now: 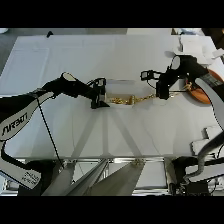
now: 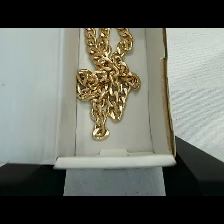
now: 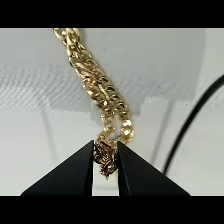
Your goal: Fold the box and place the chain.
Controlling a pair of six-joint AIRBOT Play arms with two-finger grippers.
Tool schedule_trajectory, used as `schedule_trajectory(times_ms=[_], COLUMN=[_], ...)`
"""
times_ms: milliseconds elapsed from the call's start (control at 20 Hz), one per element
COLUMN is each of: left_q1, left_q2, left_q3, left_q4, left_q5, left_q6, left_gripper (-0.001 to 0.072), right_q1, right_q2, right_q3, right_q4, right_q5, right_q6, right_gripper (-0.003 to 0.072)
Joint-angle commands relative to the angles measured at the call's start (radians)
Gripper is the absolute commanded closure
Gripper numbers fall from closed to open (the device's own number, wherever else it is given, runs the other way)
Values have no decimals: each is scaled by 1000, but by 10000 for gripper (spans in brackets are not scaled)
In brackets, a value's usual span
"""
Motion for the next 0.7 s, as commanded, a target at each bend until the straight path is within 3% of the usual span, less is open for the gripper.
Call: schedule_trajectory(times_ms=[0,400,650], left_q1=[1,1,1], left_q2=[0,0,0], left_q3=[0,0,0], left_q4=[0,0,0], left_q5=[0,0,0], left_q6=[0,0,0], left_gripper=[481,481,481], right_q1=[69,253,380], right_q2=[88,171,171], right_q3=[2,2,3], right_q4=[49,254,399], right_q5=[-3,-10,-156], right_q6=[132,285,306], right_gripper=[678,678,678])
